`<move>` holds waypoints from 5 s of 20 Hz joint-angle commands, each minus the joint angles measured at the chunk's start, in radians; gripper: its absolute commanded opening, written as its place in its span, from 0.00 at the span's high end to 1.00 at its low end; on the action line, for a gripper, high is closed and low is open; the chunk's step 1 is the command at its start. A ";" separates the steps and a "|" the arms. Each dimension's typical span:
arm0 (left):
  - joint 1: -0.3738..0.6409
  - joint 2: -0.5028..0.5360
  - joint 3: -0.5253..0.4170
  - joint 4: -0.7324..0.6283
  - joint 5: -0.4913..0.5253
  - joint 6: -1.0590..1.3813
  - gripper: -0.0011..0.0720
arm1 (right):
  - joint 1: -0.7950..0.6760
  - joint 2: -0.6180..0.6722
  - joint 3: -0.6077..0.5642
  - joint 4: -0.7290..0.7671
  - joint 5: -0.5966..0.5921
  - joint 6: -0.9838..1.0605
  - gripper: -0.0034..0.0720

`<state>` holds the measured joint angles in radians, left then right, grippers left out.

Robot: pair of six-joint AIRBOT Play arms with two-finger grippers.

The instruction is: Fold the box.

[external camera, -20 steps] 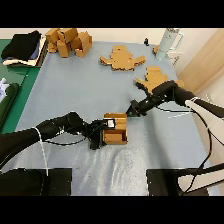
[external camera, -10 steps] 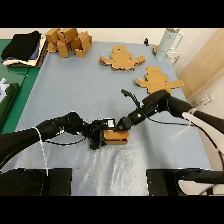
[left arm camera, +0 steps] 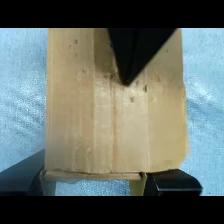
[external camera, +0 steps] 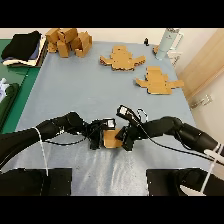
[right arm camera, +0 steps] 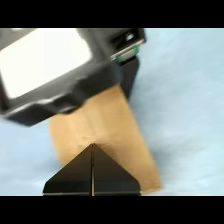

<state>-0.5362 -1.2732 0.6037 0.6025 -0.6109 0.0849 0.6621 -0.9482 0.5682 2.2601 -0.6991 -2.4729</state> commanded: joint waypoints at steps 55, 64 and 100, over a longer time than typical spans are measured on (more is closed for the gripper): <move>0.000 0.000 0.000 0.000 0.000 0.000 0.39 | 0.275 0.107 -0.063 -0.554 0.239 -0.068 0.80; 0.000 0.000 0.000 0.000 0.000 0.000 0.39 | 0.275 0.107 -0.063 -0.553 0.238 -0.068 0.82; 0.000 -0.001 0.000 0.000 0.000 0.000 0.39 | 0.216 0.108 -0.087 -0.532 0.117 -0.011 0.95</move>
<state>-0.5362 -1.2732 0.6037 0.6025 -0.6106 0.0849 0.8772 -0.8299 0.4812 1.7241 -0.5781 -2.4870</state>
